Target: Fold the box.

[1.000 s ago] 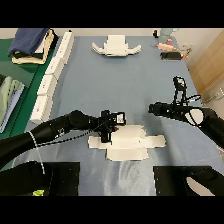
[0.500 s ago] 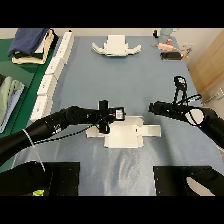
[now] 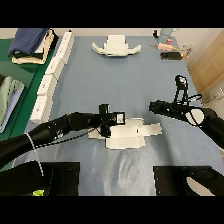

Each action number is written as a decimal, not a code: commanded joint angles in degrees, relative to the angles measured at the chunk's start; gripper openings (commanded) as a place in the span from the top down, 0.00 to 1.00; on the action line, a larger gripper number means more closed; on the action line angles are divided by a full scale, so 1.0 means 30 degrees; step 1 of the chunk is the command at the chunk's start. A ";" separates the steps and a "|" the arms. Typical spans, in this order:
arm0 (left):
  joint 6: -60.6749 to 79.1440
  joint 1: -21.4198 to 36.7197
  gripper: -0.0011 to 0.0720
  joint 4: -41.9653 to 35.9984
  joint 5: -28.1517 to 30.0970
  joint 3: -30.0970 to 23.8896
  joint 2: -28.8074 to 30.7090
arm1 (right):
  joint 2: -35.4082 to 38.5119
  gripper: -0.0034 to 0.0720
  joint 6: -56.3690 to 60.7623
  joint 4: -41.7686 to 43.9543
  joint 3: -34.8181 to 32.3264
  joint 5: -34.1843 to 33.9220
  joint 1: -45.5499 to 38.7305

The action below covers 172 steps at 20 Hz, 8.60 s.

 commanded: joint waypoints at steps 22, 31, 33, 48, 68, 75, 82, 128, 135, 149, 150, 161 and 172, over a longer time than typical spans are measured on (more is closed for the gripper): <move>0.1348 0.3636 0.97 -0.0444 -0.1749 0.2055 0.0532 | 0.0656 0.95 0.0022 0.0058 0.0015 -0.0277 0.0000; 0.1333 0.0612 0.97 -0.1377 0.2164 -0.1122 0.0452 | 0.0656 0.95 0.0022 0.0066 0.0015 -0.0408 0.0000; 0.0947 -0.0182 0.97 -0.1384 0.2790 -0.1668 0.0452 | 0.0656 0.95 0.0022 0.0066 0.0015 -0.0430 0.0000; -0.2324 0.5858 0.97 -0.1355 -0.8881 0.3577 0.0204 | 0.0656 0.95 0.0015 0.0066 0.0015 -0.0372 0.0007; -0.2324 0.4102 0.97 -0.2579 -1.0316 0.3781 -0.2076 | 0.0656 0.95 0.0015 0.0066 0.0015 -0.0240 0.0015; -0.2120 0.1435 0.97 -0.2565 -0.6564 0.0940 -0.0670 | 0.0656 0.95 -0.0066 0.0058 0.0015 0.0073 0.0029; -0.2812 0.0670 0.97 -0.1268 -0.5792 0.0721 -0.0721 | 0.0656 0.95 -0.0066 0.0066 0.0015 0.0080 0.0029; -0.4313 -0.0852 0.97 0.1727 -0.3504 -0.0714 0.1690 | 0.0656 0.95 -0.0058 0.0219 0.0015 0.0015 0.0036; -0.4146 -0.0576 0.97 0.1719 -0.3672 -0.0328 0.1690 | 0.0656 0.95 -0.0058 0.0226 0.0015 0.0051 0.0029; -0.4452 -0.0656 0.97 0.0692 -0.4940 -0.0357 0.0350 | 0.0656 0.95 -0.0058 0.0240 0.0015 0.0146 0.0036; -0.4743 -0.0656 0.97 0.0699 -0.4998 -0.0357 0.0350 | 0.0656 0.95 -0.0058 0.0240 0.0015 0.0146 0.0036; -0.4830 -0.0641 0.97 0.0707 -0.5909 -0.0350 0.0350 | 0.0656 0.95 -0.0058 0.0233 0.0015 0.0889 0.0022; -0.4830 -0.0648 0.97 0.0707 -0.5901 -0.0350 0.0350 | 0.6302 0.95 -0.0481 0.0925 0.1078 1.7041 0.0131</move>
